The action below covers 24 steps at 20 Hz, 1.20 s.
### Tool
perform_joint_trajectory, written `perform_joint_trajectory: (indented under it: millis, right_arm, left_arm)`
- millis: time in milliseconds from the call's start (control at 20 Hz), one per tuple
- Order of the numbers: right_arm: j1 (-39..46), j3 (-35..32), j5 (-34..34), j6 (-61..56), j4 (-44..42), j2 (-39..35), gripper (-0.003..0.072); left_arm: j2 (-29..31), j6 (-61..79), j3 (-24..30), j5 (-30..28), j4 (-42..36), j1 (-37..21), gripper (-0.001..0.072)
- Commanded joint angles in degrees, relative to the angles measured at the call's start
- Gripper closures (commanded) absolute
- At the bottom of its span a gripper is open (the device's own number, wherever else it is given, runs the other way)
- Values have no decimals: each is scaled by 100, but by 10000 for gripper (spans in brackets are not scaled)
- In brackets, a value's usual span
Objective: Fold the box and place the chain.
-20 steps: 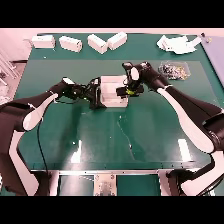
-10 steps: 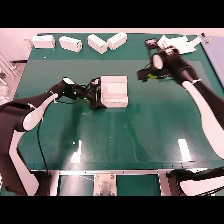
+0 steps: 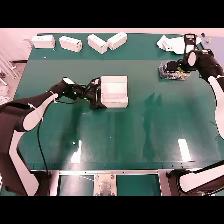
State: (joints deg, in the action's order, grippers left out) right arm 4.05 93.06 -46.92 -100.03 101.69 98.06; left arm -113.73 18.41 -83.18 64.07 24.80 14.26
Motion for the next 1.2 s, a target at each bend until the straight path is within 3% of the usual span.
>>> perform_joint_trajectory:
  millis: [0,300,600,900,950,1150]
  right_arm:
    - [378,385,295,579,-431,527,189]
    - [363,1565,175,1220,-1172,1506,216]
    - [354,1582,162,1355,-1172,1764,217]
    - [341,1582,151,1364,-1172,1895,287]
    - [326,1582,140,1375,-1172,1921,313]
    - [282,1620,149,1379,-1150,1939,554]
  left_arm:
    - [4,0,2,0,0,-2,124]
    - [4,0,2,0,0,-2,125]
    - [4,0,2,0,2,-2,125]
    - [4,0,2,0,2,-2,125]
    - [4,0,2,0,0,-2,125]
    - [4,0,2,0,2,-2,125]
